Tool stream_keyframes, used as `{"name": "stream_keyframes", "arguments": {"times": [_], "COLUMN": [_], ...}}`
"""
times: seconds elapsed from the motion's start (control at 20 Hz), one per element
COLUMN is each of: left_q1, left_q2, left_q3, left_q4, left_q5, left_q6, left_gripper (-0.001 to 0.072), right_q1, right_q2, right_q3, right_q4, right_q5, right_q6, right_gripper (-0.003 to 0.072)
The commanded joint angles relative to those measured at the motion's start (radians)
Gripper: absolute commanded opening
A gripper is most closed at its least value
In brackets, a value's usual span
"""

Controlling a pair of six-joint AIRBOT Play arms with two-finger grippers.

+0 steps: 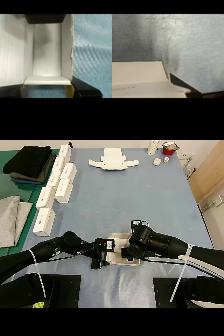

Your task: Fold the box.

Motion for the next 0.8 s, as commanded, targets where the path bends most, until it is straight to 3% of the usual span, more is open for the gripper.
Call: {"name": "stream_keyframes", "arguments": {"times": [0.0, 0.1, 0.25, 0.3, 0.35, 0.4, 0.75], "left_q1": [0.000, 0.000, 0.000, 0.000, 0.000, 0.000, 0.000], "left_q2": [0.000, 0.000, 0.000, 0.000, 0.000, 0.000, 0.000], "left_q3": [0.001, 0.001, 0.001, 0.001, 0.001, 0.001, 0.001], "left_q4": [0.000, 0.000, 0.000, 0.000, 0.000, 0.000, 0.000], "left_q5": [0.000, 0.000, 0.000, 0.000, 0.000, 0.000, 0.000], "left_q6": [0.000, 0.000, 0.000, 0.000, 0.000, 0.000, 0.000], "left_gripper": [0.0547, 0.0546, 0.0547, 0.0546, 0.0547, 0.0547, 0.0547], "right_q1": [0.000, 0.000, 0.000, 0.000, 0.000, 0.000, -0.001], "right_q2": [0.002, 0.002, 0.002, 0.002, 0.002, 0.002, 0.055], "right_q3": [0.000, 0.000, 0.000, 0.000, 0.000, 0.000, 0.001], "right_q4": [0.007, 0.012, 0.012, 0.011, 0.011, 0.011, 0.013], "right_q5": [-0.006, -0.013, -0.021, -0.021, -0.021, -0.021, -0.021], "right_q6": [0.014, 0.015, 0.014, 0.014, 0.014, 0.014, 0.011], "right_gripper": [0.0325, 0.0003, 0.0005, 0.0052, 0.0262, 0.0410, 0.0416]}}
